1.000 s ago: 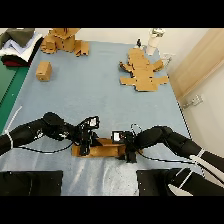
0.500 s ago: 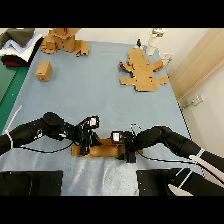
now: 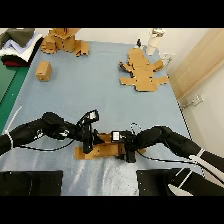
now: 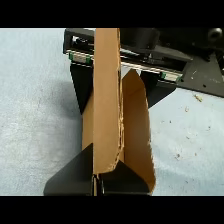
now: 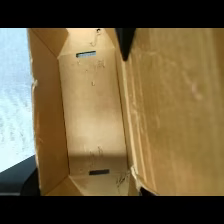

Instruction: Fold the box.

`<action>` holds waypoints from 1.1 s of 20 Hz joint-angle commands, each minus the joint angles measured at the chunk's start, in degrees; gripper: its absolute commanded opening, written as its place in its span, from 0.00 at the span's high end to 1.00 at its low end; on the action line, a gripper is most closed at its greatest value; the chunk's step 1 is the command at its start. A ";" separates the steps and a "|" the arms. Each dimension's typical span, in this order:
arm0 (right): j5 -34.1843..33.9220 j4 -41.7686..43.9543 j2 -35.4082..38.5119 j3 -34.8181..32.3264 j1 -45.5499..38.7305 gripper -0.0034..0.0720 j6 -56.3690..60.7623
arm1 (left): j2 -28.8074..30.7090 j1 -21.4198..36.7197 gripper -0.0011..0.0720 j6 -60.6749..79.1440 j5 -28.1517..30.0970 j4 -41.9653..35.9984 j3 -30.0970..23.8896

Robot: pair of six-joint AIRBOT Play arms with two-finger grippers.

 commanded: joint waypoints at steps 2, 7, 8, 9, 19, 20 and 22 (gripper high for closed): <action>0.24 -0.11 0.04 0.04 -0.02 0.03 0.00 | 0.04 0.02 0.96 -1.64 -0.13 0.11 0.00; 0.24 -1.01 0.09 0.07 -0.20 0.03 0.00 | 0.04 0.02 0.96 -3.93 -0.11 8.81 0.02; 0.24 -1.22 0.26 0.04 -0.20 0.03 0.00 | 0.04 0.02 0.96 -5.55 -0.11 9.84 0.02; 0.31 -1.22 0.61 0.04 -0.20 0.03 0.00 | 0.04 0.02 0.96 -6.14 -0.11 10.56 0.02; 1.03 -1.40 0.74 -0.13 -0.20 0.03 0.00 | 0.04 0.02 0.96 -6.14 -0.13 10.23 0.02; 1.01 -1.42 0.46 -0.22 -0.20 0.06 0.00 | 0.04 0.02 0.96 -6.14 -0.11 10.10 0.02; 0.85 -1.44 0.15 -0.26 -0.17 0.14 0.00 | 0.04 0.02 0.96 -6.14 -0.11 10.10 0.02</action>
